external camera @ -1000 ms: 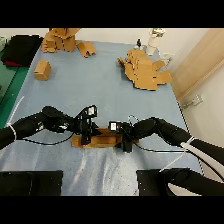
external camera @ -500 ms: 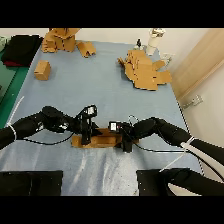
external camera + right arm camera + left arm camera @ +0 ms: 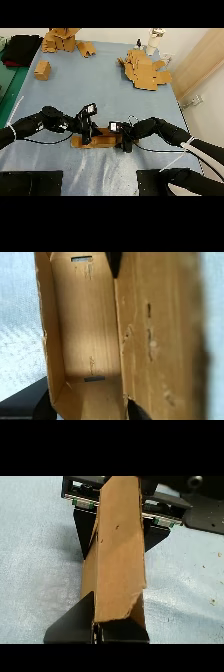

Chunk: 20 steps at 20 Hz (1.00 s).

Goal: Fold the box.

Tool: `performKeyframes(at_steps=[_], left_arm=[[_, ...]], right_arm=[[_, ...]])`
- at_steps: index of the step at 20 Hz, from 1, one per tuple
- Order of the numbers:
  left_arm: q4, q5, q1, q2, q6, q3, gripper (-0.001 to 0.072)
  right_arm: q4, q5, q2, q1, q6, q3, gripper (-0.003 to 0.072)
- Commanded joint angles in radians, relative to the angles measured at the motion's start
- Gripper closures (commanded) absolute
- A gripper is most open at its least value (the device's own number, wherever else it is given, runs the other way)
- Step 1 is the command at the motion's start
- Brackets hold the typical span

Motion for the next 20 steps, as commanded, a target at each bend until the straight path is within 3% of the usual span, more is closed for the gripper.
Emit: performKeyframes(at_steps=[1,20], left_arm=[[0.000,0.001,0.002,0.001,-0.004,0.001,0.0696],[0.001,-0.004,0.024,0.019,-0.005,0.001,0.0695]], right_arm=[[0.000,0.000,0.000,0.000,0.001,0.000,0.0196],[-0.017,0.001,-0.001,0.000,0.001,0.000,0.0196]])
